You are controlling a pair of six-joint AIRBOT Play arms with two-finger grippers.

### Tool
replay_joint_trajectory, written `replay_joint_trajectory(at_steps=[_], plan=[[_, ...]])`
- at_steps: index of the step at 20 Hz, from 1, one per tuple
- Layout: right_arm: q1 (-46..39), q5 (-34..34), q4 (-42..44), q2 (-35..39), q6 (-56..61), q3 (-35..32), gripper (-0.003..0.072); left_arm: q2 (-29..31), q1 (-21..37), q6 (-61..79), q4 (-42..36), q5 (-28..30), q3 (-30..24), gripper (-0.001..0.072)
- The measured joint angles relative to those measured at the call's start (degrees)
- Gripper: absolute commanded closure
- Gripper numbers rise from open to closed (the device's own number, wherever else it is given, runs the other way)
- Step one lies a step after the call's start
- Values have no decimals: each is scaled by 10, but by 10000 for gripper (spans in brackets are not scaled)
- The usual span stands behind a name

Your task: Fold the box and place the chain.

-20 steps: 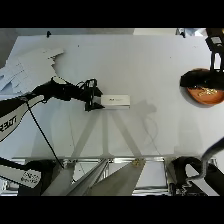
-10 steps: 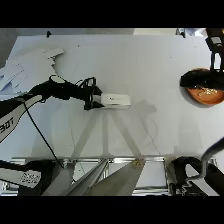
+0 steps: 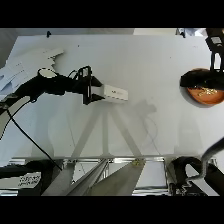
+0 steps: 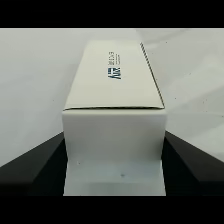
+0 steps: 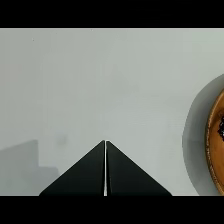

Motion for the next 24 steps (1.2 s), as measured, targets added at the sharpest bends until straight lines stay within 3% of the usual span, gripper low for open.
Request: replay_joint_trajectory(at_steps=[6,7,8,10,11,13,14,15,16,24], plan=[[0,0,0,0,0,0,678,-45,0,-82,103,8,0,703],[0,0,0,0,0,0,678,-55,0,-87,110,10,0,664],[0,0,0,0,0,0,678,-63,0,-90,114,13,0,569],[0,0,0,0,0,0,678,-76,0,-94,111,12,1,245],[0,0,0,0,0,0,678,-82,-1,-96,110,13,1,228],[0,0,0,0,0,0,678,-89,-4,-97,109,17,1,253],[0,0,0,0,0,0,678,-92,-7,-97,108,21,1,392],[0,-1,0,0,0,0,678,-94,-10,-97,109,25,0,622],[0,-1,0,0,0,0,678,-96,-13,-95,110,29,0,698],[0,-7,0,0,0,0,678,-99,-29,-66,113,53,0,708]])
